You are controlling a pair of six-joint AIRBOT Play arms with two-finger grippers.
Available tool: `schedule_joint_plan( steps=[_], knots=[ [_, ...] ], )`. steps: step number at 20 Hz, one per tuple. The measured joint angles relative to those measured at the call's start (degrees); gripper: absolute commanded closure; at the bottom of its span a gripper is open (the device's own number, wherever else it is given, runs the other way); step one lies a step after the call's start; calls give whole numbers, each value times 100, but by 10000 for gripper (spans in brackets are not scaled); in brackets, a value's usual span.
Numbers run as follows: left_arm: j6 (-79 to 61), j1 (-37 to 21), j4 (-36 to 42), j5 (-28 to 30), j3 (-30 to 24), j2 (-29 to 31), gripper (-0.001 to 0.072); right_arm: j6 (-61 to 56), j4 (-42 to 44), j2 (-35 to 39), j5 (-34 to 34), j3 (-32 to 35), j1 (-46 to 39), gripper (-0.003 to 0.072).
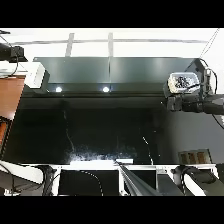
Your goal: Fold the box and place the chain.
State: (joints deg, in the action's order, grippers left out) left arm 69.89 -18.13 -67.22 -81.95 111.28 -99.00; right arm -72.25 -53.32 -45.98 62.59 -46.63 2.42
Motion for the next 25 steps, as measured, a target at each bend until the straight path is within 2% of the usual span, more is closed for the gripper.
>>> schedule_joint_plan(
  steps=[2,3,9,11,13,17,25],
  knots=[
    [-59,212,372,-96,-909,778,687,-11,-437,90,-144,111,291,679],
    [-153,378,494,26,-1545,1272,686,-116,-710,144,-323,199,481,679],
    [-1034,1268,942,1926,-5683,4483,684,-1292,-2194,293,-2094,1073,1143,676],
    [-1196,1379,1010,2496,-6760,5322,684,-1572,-2428,302,-2605,1414,1204,674],
    [-1287,1440,1043,2852,-7510,5906,684,-1744,-2568,313,-2900,1624,1233,673],
    [-1368,1488,1080,3241,-8159,6402,683,-1878,-2708,315,-3099,1792,1257,674],
    [-1401,1517,1115,3244,-8387,6572,683,-1937,-2769,315,-3206,1851,1268,674]
  ],
)
